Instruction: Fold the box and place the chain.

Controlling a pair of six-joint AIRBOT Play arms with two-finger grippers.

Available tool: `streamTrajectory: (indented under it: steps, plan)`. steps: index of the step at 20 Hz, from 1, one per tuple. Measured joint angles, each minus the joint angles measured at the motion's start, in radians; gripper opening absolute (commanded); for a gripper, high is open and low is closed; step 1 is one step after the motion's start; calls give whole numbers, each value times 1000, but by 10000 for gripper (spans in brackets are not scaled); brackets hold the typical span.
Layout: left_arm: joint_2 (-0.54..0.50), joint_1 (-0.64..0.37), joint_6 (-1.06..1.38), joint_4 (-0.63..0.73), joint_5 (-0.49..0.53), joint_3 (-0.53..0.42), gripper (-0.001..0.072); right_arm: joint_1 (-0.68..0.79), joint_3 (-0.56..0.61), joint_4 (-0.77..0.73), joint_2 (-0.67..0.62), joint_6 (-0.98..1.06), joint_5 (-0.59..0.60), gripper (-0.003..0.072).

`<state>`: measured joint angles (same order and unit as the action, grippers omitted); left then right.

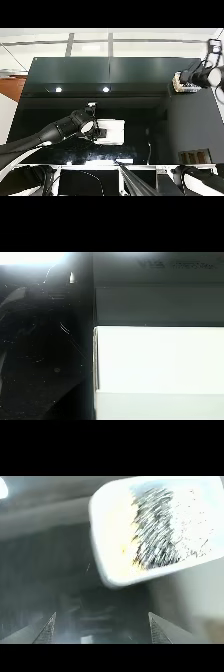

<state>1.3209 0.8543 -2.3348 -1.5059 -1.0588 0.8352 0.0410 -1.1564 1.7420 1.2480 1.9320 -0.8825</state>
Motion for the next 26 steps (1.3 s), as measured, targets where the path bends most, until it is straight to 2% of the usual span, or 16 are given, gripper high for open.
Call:
streamTrajectory:
  steps: [3,6,9,10,15,17,19,21,26]
  plan:
    - [0,0,0,0,0,0,33,115,-193,-196,190,0,-65,714]
    - [0,0,0,9,-3,0,33,164,-356,-287,355,69,-170,705]
    - [0,0,1,19,-25,0,33,192,-432,-359,454,171,-200,705]
    - [0,0,1,19,-27,0,33,198,-445,-380,472,194,-198,679]
    - [0,0,1,25,-41,0,33,221,-474,-436,516,250,-182,676]
    - [0,0,1,25,-42,0,33,223,-477,-448,522,257,-180,617]
    - [0,0,0,25,-42,0,33,225,-479,-452,528,264,-184,606]
    - [0,0,0,25,-42,0,33,226,-480,-455,536,270,-192,548]
    - [0,0,0,22,-42,0,33,226,-480,-455,554,283,-204,548]
